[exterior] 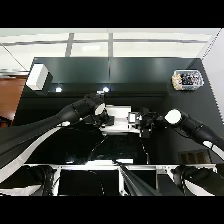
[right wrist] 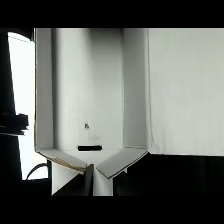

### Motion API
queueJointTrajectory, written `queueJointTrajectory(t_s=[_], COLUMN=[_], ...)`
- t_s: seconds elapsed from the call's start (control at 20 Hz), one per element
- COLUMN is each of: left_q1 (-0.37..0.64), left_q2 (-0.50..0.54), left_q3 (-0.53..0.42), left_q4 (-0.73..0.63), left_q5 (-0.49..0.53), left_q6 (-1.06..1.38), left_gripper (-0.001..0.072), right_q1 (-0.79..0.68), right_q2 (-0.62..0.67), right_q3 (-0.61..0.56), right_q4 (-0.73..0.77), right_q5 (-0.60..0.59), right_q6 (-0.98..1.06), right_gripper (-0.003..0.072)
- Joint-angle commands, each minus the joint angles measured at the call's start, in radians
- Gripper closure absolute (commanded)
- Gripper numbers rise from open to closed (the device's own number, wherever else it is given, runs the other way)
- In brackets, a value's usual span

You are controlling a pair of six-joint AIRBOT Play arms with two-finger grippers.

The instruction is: Fold the box and place the chain.

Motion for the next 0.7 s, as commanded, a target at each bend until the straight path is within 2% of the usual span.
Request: queueJointTrajectory(t_s=[0.0, 0.15, 0.2, 0.6, 0.65], left_q1=[0.000, 0.000, 0.000, 0.000, 0.000], left_q2=[-0.001, -0.001, -0.001, -0.001, -0.001], left_q3=[0.000, 0.000, 0.000, 0.000, 0.000], left_q4=[0.000, 0.000, 0.000, 0.000, 0.000], left_q5=[-0.005, -0.005, -0.005, -0.005, -0.005], left_q6=[0.002, 0.002, 0.002, 0.002, 0.002], left_gripper=[0.0682, 0.0682, 0.0682, 0.0682, 0.0682], right_q1=[0.000, 0.001, 0.001, 0.000, 0.000], right_q2=[0.003, -0.031, -0.044, -0.060, -0.060], right_q3=[0.000, 0.000, 0.000, 0.000, -0.001], right_q4=[0.089, 0.289, 0.315, 0.323, 0.323], right_q5=[0.055, 0.051, 0.043, 0.035, 0.028], right_q6=[0.027, 0.029, 0.029, 0.084, 0.104], right_gripper=[0.0565, 0.0560, 0.0560, 0.0550, 0.0342])
